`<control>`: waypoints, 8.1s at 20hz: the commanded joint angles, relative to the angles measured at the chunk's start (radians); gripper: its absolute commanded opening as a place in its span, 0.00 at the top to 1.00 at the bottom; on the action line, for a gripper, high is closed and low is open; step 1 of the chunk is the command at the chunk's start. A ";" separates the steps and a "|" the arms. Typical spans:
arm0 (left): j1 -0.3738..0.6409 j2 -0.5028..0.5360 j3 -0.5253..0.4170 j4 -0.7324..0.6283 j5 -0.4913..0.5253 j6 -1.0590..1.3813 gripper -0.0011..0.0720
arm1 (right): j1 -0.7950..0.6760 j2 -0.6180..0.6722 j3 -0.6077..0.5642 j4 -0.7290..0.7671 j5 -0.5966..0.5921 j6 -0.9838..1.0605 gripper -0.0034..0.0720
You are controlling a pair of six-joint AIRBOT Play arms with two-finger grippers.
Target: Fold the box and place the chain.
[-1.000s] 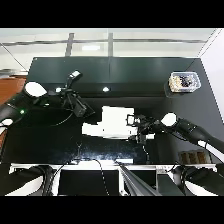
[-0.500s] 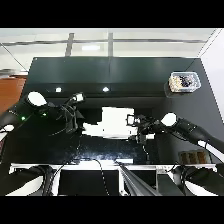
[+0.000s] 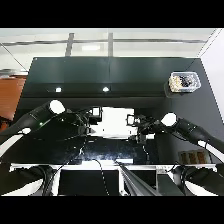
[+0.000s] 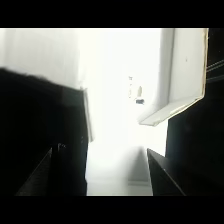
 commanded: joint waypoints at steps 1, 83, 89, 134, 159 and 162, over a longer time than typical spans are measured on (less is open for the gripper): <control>-0.026 -0.020 -0.001 -0.012 0.002 0.002 0.02 | 0.000 0.000 0.000 0.000 0.002 0.000 0.57; 0.326 -0.020 -0.268 -0.306 -0.092 -1.211 0.94 | 0.045 0.000 0.000 0.000 -0.041 0.001 0.57; 0.331 -0.022 -0.250 -0.438 -0.177 -1.016 0.59 | 0.045 0.000 0.000 0.000 -0.041 0.001 0.57; 0.024 0.181 -0.180 -0.339 -0.078 -1.285 0.07 | 0.045 0.000 0.000 0.000 -0.041 0.001 0.57; -0.127 0.180 -0.035 0.008 -0.031 -1.645 0.21 | 0.045 0.000 0.000 0.000 -0.041 0.001 0.57; -0.137 0.180 -0.035 0.009 -0.028 -1.648 0.22 | 0.045 0.000 0.000 0.000 -0.041 0.001 0.57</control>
